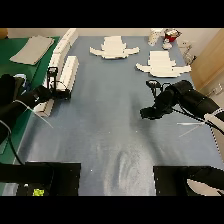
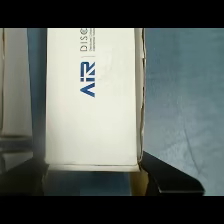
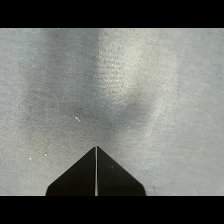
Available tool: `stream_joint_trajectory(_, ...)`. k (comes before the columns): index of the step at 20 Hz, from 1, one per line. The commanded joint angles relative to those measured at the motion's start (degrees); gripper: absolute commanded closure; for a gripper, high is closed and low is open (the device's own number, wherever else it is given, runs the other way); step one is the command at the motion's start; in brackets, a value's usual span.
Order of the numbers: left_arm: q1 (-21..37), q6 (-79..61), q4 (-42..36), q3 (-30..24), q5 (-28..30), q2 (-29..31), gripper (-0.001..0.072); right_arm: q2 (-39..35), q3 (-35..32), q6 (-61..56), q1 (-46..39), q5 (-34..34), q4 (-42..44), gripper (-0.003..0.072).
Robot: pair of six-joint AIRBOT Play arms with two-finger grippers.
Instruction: Fold the box.
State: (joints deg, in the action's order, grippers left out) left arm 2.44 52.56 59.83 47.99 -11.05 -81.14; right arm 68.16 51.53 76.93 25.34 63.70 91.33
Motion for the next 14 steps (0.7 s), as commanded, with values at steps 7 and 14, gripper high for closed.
stream_joint_trajectory(7,0.7,0.0,-0.5,14.6,-1.6,-11.8,0.0382,0.0,0.0,0.0,0.0,0.0,0.0,0.0669)
stream_joint_trajectory(14,2.3,-0.2,-0.5,14.6,-2.0,-11.9,0.0382,0.0,0.0,0.0,0.0,0.0,0.0,0.067)
